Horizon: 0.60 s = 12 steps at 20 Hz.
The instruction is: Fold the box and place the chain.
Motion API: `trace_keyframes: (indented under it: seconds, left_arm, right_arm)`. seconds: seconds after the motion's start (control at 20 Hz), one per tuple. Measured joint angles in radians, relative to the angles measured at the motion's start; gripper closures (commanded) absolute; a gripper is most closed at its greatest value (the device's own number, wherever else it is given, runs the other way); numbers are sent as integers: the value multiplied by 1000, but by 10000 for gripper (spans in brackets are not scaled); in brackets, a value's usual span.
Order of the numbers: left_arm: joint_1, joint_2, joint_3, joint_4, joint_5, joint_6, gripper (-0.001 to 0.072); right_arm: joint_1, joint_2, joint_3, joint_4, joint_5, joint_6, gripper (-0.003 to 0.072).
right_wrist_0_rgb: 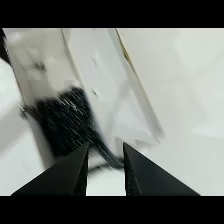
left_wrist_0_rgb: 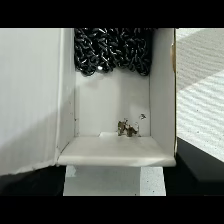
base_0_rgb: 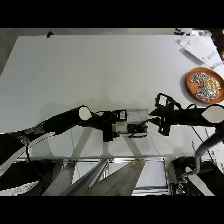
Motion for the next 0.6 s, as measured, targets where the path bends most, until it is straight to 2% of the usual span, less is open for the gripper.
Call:
trace_keyframes:
  seconds: [0.05,0.15,0.25,0.3,0.6]
  left_arm:
    - [0,0,0,0,0,0,433]
    - [0,0,0,0,0,0,433]
    - [0,0,0,0,0,0,433]
    - [0,0,0,0,0,0,433]
    - [0,0,0,0,0,0,433]
  right_arm:
    - [-33,-3,-2,-24,11,-50,433]
    - [-76,-34,-10,-58,16,-121,353]
    - [-87,-86,-18,-80,16,-186,124]
    - [-82,-117,-20,-96,13,-224,78]
    - [-1,-262,-27,-122,-62,-390,76]
